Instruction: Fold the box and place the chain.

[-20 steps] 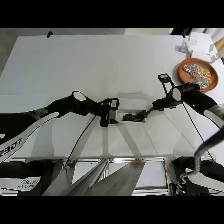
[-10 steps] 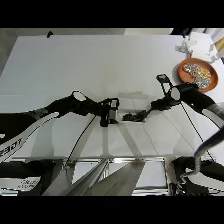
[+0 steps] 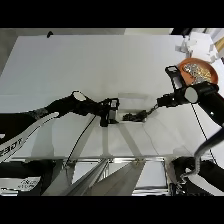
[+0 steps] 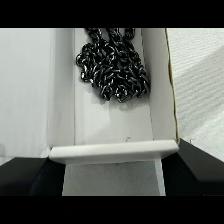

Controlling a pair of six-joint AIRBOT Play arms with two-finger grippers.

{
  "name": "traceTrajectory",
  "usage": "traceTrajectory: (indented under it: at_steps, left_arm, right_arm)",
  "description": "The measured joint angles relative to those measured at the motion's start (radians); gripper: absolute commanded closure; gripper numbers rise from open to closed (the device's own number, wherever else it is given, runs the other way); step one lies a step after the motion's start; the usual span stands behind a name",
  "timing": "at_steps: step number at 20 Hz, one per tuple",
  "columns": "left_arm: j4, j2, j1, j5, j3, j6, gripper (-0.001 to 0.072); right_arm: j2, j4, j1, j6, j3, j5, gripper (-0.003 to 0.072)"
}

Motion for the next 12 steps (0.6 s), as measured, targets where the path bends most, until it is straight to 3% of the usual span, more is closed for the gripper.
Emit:
traceTrajectory:
  at_steps: [3, 7, 12]
  left_arm:
    - [0.0, 0.0, 0.0, 0.0, 0.0, 0.0, 0.0638]
    - [0.0, 0.0, 0.0, 0.0, 0.0, 0.0, 0.0638]
    - [0.0, 0.0, 0.0, 0.0, 0.0, 0.0, 0.0638]
  right_arm:
    - [0.091, 0.099, 0.001, -0.099, 0.0, 0.064, 0.0664]
    - [0.183, 0.349, 0.001, -0.295, 0.0, 0.104, 0.0664]
    - [0.228, 0.616, 0.001, -0.474, 0.0, 0.122, 0.0664]
